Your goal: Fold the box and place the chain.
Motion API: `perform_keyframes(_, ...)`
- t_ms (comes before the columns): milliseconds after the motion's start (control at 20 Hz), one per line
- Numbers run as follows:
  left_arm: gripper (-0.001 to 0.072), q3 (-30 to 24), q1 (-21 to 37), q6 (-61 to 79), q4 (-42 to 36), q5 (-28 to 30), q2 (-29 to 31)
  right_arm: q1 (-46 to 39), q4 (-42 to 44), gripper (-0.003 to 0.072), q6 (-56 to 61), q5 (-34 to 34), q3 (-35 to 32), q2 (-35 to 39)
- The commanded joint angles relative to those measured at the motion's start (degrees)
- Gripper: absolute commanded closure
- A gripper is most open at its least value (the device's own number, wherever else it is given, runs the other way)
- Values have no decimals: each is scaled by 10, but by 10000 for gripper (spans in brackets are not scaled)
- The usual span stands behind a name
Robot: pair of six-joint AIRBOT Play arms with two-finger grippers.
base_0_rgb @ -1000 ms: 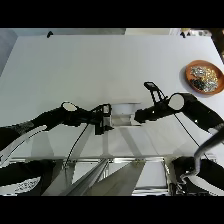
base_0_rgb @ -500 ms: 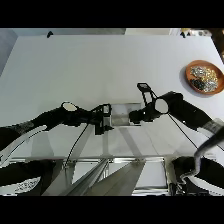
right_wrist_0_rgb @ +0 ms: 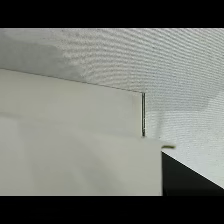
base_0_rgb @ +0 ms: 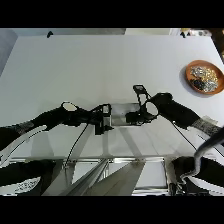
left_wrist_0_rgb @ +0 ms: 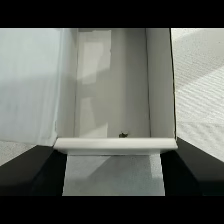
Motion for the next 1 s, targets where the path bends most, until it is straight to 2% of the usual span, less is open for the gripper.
perform_keyframes(0,575,0,0,0,0,1,0,2,-49,292,44,3,2,-3)
perform_keyframes(150,575,0,0,0,0,1,0,2,-60,346,72,9,2,-7)
perform_keyframes(250,575,0,0,0,0,0,0,4,-61,355,72,16,2,-11)
perform_keyframes(450,575,0,0,0,0,1,0,15,-62,510,72,21,2,-22)
perform_keyframes(550,575,0,0,0,0,1,0,25,-62,532,72,17,2,-29)
perform_keyframes(650,575,0,0,0,0,0,0,31,-62,623,72,18,2,-36)
perform_keyframes(750,575,0,0,0,0,1,0,31,-62,668,72,19,2,-38)
perform_keyframes(900,575,0,0,0,0,1,0,31,-66,648,71,16,2,-38)
perform_keyframes(950,575,0,0,0,0,1,0,31,-66,536,71,14,2,-38)
